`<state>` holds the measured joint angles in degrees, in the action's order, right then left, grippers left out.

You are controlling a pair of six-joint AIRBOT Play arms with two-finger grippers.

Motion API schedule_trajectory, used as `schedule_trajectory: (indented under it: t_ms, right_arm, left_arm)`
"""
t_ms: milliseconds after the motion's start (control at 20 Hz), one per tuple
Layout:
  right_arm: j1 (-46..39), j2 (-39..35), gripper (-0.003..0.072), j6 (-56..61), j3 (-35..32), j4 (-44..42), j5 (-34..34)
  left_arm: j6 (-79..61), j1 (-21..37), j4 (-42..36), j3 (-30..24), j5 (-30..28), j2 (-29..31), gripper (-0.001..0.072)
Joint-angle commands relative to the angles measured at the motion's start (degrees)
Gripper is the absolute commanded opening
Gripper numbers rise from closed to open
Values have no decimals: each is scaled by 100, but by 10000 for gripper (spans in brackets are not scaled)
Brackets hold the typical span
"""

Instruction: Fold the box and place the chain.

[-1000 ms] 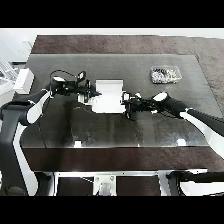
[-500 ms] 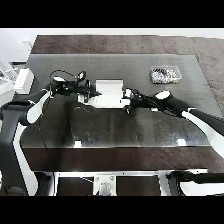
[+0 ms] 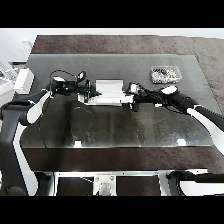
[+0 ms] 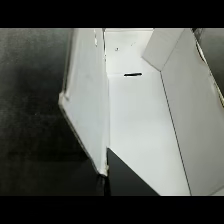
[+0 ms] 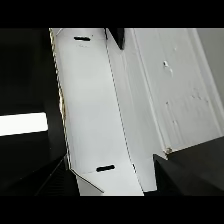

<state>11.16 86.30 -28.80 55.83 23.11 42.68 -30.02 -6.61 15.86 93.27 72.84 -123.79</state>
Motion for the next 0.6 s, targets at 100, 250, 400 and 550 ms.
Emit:
schedule_trajectory:
  t_ms: [100,250,400,550]
  right_arm:
    - [-63,369,645,-85,299,-20,96]
    - [-190,407,702,-149,378,-4,146]
    - [-376,483,702,-138,444,-20,605]
    - [-398,588,702,-131,514,-20,654]
  left_arm:
    - [-2,0,2,-2,0,-2,22]
    - [-2,0,2,0,0,-2,22]
    - [-2,0,2,0,0,-2,22]
    - [-2,0,2,-2,0,-2,22]
